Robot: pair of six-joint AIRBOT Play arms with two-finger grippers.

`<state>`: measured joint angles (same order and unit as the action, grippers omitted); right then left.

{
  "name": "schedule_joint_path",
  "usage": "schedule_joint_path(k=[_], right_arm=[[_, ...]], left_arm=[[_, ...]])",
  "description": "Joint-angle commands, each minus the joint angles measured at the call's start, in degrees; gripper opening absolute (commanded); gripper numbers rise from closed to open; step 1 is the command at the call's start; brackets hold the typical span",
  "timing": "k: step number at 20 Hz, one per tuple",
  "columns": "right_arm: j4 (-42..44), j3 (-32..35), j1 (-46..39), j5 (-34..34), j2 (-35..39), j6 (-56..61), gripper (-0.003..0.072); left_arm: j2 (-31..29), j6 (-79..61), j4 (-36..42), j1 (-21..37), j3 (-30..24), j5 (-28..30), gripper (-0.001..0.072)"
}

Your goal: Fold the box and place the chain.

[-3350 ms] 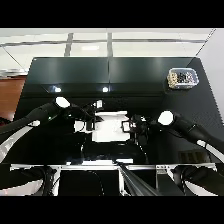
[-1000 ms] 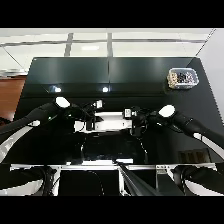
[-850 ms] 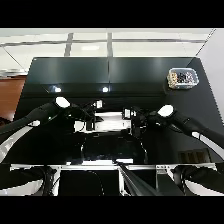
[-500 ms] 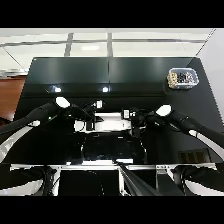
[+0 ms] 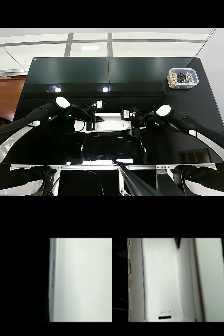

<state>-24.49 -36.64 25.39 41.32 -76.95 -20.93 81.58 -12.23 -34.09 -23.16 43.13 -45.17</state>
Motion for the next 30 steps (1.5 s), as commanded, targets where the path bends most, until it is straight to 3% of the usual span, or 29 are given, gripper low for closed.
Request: schedule_joint_path(k=[1, 12, 29, 30], right_arm=[[-2.12, -0.07, -0.02, 0.07, -0.04, 2.32, 0.069], [-7.1, -2.16, 0.04, -0.42, -1.84, 9.97, 0.069], [-8.79, -2.16, 1.29, -1.92, -1.95, 11.32, 0.0688], [-8.79, -2.16, 1.29, -1.92, -1.95, 11.32, 0.0648]], left_arm=[[0.02, 0.0, 0.0, -0.02, -0.02, 0.02, 0.0025], [0.02, 0.0, 0.0, -0.02, -0.02, 0.02, 0.0025], [0.02, 0.0, 0.0, -0.02, -0.02, 0.02, 0.0025], [0.02, 0.0, 0.0, -0.02, -0.02, 0.02, 0.0025]])
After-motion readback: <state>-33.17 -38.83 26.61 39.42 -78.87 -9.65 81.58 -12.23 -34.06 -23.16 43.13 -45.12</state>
